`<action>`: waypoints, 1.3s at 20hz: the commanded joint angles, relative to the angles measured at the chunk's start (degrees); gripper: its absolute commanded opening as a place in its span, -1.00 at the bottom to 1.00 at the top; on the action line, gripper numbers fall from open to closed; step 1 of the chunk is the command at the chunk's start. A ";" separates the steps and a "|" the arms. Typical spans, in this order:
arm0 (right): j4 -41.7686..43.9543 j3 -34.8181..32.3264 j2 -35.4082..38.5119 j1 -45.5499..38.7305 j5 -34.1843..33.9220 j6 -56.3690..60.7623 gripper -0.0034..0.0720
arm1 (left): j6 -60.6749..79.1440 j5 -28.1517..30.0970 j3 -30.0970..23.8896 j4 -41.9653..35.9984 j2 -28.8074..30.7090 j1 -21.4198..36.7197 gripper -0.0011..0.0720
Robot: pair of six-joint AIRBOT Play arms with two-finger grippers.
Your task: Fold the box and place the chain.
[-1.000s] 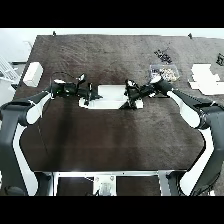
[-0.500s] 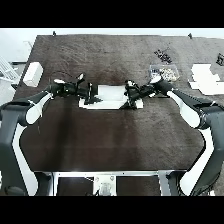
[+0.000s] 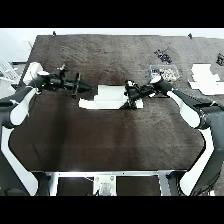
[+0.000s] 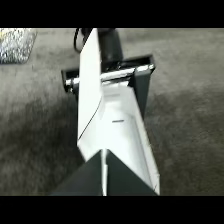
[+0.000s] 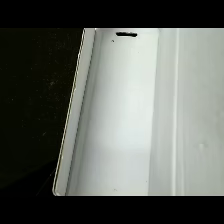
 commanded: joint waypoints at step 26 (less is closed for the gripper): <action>0.02 -0.02 -0.02 0.04 0.02 0.04 0.56 | 2.10 42.99 -14.14 -4.15 9.25 -12.94 -0.92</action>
